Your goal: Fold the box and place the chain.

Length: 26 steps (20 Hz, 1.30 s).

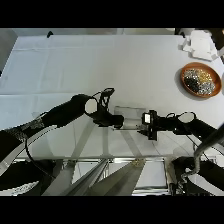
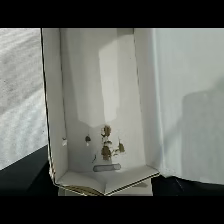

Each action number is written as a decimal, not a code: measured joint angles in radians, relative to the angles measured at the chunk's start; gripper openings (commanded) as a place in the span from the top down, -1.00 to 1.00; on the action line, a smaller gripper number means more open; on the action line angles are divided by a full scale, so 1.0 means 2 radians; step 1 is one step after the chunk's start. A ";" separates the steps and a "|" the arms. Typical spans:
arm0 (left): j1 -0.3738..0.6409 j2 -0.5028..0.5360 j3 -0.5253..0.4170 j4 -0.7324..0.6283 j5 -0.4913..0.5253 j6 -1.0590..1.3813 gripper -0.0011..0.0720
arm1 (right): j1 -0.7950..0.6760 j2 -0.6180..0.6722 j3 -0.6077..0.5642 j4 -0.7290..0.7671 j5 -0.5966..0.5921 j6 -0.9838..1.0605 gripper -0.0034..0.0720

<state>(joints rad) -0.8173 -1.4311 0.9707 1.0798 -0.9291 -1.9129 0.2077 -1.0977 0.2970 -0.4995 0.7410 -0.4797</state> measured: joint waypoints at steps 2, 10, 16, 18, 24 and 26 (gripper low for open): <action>-0.006 -0.006 0.017 0.028 -0.010 -0.029 -0.41 | 0.000 0.000 0.000 0.000 0.000 0.000 -0.19; -0.036 -0.060 0.089 0.081 -0.078 -0.096 -0.41 | 0.000 0.000 0.000 0.000 0.000 0.000 -0.19; -0.046 -0.083 0.103 0.103 -0.097 -0.164 -0.10 | 0.000 0.000 0.000 0.001 0.001 0.000 -0.19; -0.047 -0.085 0.104 0.106 -0.099 -0.183 -0.10 | 0.000 0.000 0.000 0.001 0.001 0.000 -0.19; -0.047 -0.087 0.105 0.119 -0.102 -0.217 0.31 | 0.000 0.000 0.000 0.001 0.001 0.000 -0.19; -0.047 -0.087 0.105 0.123 -0.103 -0.224 0.44 | 0.000 0.000 0.000 -0.001 -0.002 0.000 -0.19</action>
